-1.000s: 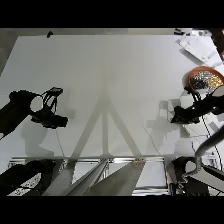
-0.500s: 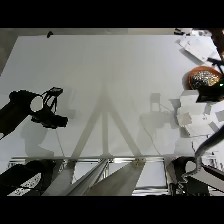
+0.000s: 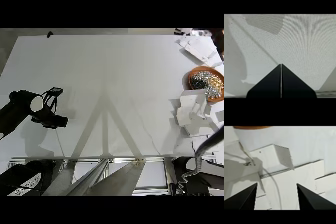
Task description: Fold the box and place the chain.
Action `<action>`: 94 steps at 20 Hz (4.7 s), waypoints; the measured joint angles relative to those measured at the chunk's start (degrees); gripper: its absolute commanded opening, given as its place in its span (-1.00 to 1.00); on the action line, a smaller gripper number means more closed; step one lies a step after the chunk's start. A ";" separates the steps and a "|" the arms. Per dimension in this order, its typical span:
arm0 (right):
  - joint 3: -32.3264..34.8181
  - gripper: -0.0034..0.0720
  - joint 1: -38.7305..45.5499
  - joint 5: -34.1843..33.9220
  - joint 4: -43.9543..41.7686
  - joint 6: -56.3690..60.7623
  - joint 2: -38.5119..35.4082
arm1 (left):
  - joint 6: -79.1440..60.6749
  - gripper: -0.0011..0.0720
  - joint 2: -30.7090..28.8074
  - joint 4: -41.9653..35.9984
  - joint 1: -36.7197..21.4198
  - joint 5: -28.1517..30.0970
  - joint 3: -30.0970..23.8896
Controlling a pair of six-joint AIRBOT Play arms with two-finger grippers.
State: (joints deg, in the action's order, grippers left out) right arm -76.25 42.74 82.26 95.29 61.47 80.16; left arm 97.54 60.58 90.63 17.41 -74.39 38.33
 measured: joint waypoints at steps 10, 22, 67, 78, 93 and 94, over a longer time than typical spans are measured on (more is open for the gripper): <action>-0.20 0.46 6.45 -7.23 -1.75 -16.46 13.31 | 0.00 -0.94 0.00 0.00 0.00 0.02 0.02; -0.17 -0.90 5.01 1.33 -10.86 -20.79 17.51 | 0.00 -0.94 0.00 0.00 0.00 0.00 0.00; 39.65 -0.89 -62.99 -38.42 -29.81 20.44 -14.99 | -44.83 0.66 0.63 -39.56 0.00 23.30 0.13; 39.67 -0.89 -63.08 -39.47 -29.73 20.59 -14.99 | -79.45 0.66 11.26 -63.87 0.17 27.87 0.13; 39.67 -0.89 -63.08 -37.92 -31.87 20.63 -14.99 | -106.14 0.08 22.58 -80.35 0.20 24.87 0.13; 39.67 -0.89 -63.08 -37.86 -32.04 20.70 -14.99 | -106.86 -0.07 22.86 -80.56 0.20 24.48 0.13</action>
State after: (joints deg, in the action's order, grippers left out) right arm -36.58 -20.34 44.40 63.24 82.17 65.17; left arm -9.32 83.44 10.07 17.61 -49.91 38.46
